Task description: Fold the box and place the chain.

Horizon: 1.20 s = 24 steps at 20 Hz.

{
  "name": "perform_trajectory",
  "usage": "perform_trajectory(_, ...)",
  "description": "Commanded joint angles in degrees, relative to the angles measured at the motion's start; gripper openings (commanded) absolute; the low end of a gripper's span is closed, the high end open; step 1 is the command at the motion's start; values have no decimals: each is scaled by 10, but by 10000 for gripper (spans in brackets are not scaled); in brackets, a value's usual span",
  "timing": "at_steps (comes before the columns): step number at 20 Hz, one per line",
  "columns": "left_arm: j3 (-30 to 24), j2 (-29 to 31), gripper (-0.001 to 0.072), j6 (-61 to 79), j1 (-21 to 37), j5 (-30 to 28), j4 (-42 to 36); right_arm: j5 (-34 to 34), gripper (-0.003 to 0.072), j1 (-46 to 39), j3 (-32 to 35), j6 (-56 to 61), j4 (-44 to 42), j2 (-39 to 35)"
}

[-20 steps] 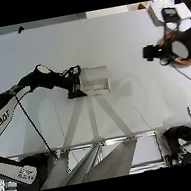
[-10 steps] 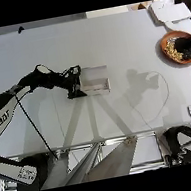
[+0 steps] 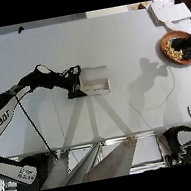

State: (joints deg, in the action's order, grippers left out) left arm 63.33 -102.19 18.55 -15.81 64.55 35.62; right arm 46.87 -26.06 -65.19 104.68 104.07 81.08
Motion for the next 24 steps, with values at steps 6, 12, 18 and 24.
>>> perform_trajectory(6, 0, 0, 274, 0, 0, 0, 0, -51, 480, -37, -122, -1, -90, 167)
perform_trajectory(12, 0, 0, 274, 0, 0, 0, 0, -54, 479, -37, -127, 7, -84, 218)
perform_trajectory(18, 0, 0, 274, 0, 0, 0, 0, -54, 19, -37, -127, 17, -86, 220)
perform_trajectory(24, 0, 0, 274, 0, 0, 0, 0, 13, 17, -34, -127, -3, -85, 155)
